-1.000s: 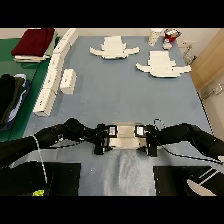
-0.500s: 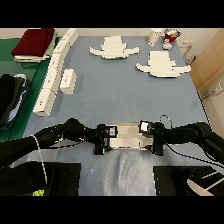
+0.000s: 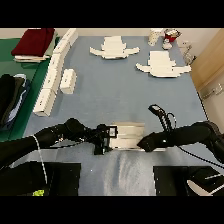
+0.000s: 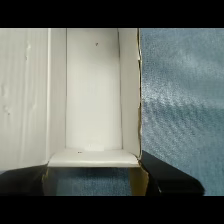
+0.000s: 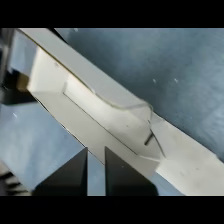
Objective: Fold the box.
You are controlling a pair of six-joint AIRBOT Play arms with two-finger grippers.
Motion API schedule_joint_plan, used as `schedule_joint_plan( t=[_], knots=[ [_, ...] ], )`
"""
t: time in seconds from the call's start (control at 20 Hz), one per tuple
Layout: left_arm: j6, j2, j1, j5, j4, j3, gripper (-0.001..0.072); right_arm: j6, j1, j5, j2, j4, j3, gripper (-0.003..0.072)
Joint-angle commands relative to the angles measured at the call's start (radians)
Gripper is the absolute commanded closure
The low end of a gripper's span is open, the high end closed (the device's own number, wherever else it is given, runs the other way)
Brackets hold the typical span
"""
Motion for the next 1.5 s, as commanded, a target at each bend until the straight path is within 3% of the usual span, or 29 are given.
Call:
schedule_joint_plan(
  t=[0.0, 0.3, 0.75, 1.2, 1.45],
  knots=[
    [0.000, 0.000, 0.000, 0.002, 0.000, 0.000, 0.0382, 0.173, 0.053, 0.241, -0.048, 0.230, 0.023, 0.0605],
    [0.000, 0.000, 0.000, 0.002, -0.001, 0.000, 0.0382, 0.173, 0.046, 0.416, -0.185, 0.161, 0.081, 0.0603],
    [0.000, 0.000, 0.000, 0.002, 0.000, 0.000, 0.0382, 0.173, 0.048, 0.421, -0.416, 0.154, 0.080, 0.0603],
    [0.000, 0.000, 0.000, 0.002, 0.000, 0.000, 0.0382, 0.160, 0.048, 0.422, -0.401, 0.142, 0.085, 0.0603],
    [0.000, 0.000, 0.000, 0.002, 0.000, 0.000, 0.0382, 0.080, 0.048, 0.354, -0.271, 0.003, 0.136, 0.0603]
  ],
)
